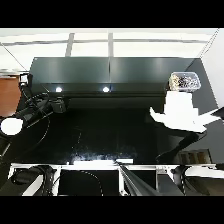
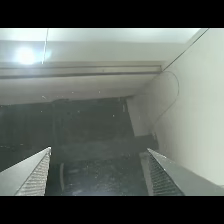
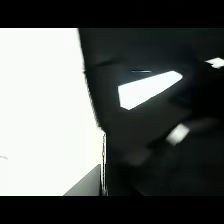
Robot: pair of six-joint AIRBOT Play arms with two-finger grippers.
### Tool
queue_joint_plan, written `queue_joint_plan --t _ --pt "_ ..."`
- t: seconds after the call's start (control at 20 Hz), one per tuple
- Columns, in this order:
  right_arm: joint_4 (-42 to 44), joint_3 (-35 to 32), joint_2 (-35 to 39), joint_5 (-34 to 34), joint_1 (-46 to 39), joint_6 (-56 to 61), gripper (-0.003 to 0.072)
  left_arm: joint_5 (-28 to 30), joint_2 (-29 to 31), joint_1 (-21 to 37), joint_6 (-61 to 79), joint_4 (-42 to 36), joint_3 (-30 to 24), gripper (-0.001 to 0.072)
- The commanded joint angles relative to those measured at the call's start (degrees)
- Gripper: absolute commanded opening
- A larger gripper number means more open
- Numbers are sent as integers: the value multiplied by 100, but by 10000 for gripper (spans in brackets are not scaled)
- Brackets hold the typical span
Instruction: Fold the box and place the chain.
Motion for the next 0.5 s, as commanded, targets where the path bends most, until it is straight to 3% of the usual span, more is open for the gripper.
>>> queue_joint_plan --t 0.0,0.15,0.3,0.45 --pt "914 -885 769 2 332 -46 11 -90 -2 -4 0 -24 -15 703" --pt "1329 -1727 1425 -142 1064 -28 11 -470 -2 -9 -98 -326 -15 703" --pt "2514 -2612 2131 -387 2144 35 11 -1368 -2 -33 -81 -1320 -13 703" --pt "2726 -3589 3250 -1602 3373 -140 11 -1725 -2 -396 74 -1322 -15 704"
